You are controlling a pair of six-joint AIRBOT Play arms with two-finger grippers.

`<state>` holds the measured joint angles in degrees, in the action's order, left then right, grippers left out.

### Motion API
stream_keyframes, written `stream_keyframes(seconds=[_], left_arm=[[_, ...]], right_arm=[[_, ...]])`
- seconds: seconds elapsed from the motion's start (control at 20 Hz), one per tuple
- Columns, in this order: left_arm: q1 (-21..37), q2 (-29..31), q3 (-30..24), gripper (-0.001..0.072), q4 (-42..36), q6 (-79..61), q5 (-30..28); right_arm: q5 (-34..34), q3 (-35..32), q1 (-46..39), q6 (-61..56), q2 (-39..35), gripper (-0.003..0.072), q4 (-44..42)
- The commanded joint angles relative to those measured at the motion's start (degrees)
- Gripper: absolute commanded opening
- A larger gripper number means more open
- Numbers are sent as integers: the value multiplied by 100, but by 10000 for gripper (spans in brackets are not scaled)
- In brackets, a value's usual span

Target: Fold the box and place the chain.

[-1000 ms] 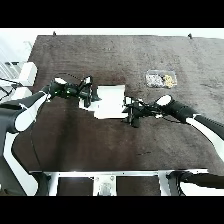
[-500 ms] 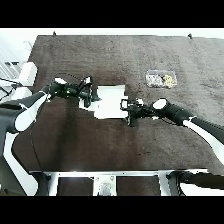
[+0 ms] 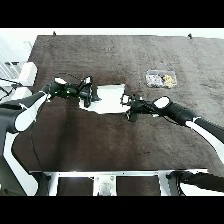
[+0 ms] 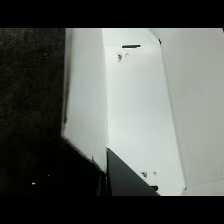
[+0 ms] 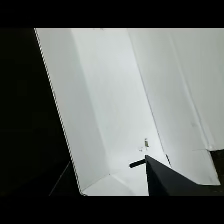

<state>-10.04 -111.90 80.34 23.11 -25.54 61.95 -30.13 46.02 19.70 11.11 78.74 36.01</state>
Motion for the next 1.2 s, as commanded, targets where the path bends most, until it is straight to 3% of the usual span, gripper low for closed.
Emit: stream_keyframes(seconds=[0.0, 0.25, 0.6, 1.05, 1.15], left_arm=[[-2, -2, 2, 21, 2, 0, 0], [-2, -2, 2, 21, 2, 0, 0], [-2, -2, 2, 21, 4, 0, 0], [-2, -2, 2, 21, 4, 0, 0], [-2, -2, 2, 21, 4, 0, 0]], right_arm=[[304, 17, -2, -13, -98, 494, -66], [656, 37, -85, -9, -85, 505, -297], [566, 195, -129, 431, 94, 547, -328], [-953, 927, -686, 765, 555, 551, -407], [-1126, 1075, -763, 763, 706, 607, -407]])
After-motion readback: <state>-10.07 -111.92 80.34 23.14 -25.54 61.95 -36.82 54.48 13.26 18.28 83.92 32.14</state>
